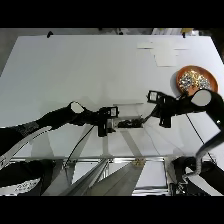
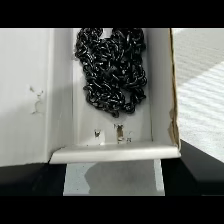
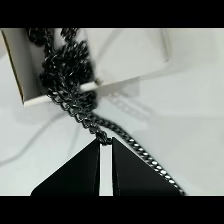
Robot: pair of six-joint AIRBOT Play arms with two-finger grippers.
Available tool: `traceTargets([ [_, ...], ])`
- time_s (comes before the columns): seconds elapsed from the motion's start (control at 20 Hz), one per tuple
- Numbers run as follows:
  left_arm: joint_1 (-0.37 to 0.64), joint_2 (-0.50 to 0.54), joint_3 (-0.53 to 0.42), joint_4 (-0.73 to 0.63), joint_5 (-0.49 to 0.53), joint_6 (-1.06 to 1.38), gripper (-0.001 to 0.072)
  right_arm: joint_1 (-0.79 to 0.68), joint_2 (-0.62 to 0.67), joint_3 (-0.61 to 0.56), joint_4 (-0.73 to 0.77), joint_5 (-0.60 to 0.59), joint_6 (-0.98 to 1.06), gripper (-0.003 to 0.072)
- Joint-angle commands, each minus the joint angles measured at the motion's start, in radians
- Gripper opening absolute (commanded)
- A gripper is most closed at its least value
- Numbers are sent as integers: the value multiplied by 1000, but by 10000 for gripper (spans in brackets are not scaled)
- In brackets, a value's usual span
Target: Fold the box and place the chain.
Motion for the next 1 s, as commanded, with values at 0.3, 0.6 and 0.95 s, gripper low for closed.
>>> traceTargets([
  [0.3,0,0,0,1,0,1,209,188,59,176,233,118,158,17],
  [0.6,0,0,0,1,0,1,209,319,27,176,230,10,166,18],
  [0.95,0,0,0,1,0,1,209,356,-154,172,223,20,185,18],
])
